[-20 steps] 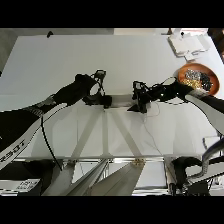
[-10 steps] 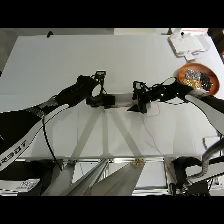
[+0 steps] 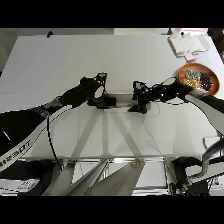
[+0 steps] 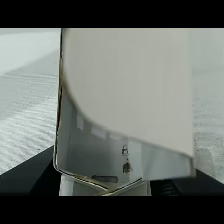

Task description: Fold the box and place the chain.

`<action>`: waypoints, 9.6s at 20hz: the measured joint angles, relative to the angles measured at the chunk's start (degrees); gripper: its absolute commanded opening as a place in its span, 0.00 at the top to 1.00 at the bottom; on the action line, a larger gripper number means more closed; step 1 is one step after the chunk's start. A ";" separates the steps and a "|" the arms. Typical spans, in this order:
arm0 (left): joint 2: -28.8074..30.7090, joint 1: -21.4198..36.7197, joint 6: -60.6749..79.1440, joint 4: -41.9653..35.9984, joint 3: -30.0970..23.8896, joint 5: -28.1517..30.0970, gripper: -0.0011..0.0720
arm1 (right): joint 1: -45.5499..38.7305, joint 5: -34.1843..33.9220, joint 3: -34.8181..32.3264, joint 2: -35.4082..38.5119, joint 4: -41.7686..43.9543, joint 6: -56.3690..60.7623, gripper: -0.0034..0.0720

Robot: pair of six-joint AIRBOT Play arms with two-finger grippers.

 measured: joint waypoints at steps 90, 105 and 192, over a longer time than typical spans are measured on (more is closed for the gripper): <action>-1.25 21.05 147.18 -61.31 -15.39 3.54 0.75 | -0.04 -0.31 0.07 0.02 -0.04 -0.15 0.38; -1.25 21.03 147.14 -61.13 -15.39 3.72 0.75 | -0.04 -0.20 0.07 0.02 0.02 -0.15 0.21; -1.29 21.00 147.14 -61.11 -15.37 3.74 0.75 | 4.81 -5.33 -0.17 12.87 -16.65 19.96 0.94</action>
